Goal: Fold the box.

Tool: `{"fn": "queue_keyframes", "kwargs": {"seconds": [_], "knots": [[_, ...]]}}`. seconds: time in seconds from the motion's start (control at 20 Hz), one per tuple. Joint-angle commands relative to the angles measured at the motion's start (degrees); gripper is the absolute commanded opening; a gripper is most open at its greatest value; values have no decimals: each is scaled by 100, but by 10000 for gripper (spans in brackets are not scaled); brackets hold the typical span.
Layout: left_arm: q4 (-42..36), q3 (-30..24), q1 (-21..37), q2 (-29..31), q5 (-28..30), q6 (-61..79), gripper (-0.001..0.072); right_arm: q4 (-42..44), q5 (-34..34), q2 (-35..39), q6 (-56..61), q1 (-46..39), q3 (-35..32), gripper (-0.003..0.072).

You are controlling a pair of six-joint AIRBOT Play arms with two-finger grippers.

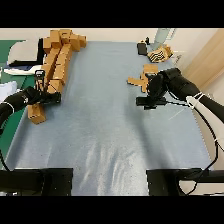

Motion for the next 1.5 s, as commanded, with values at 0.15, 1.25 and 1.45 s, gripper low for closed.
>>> {"fn": "queue_keyframes", "kwargs": {"seconds": [0.15,1.25,1.45], "knots": [[11,70,20,4,-442,-7,686,0,2,-2,2,2,7,4],[-514,2212,-2734,1453,-4310,-1587,16,0,2,-2,0,2,7,4],[-514,2194,-3462,1314,-4282,-1718,16,0,2,-2,0,2,7,4]]}}
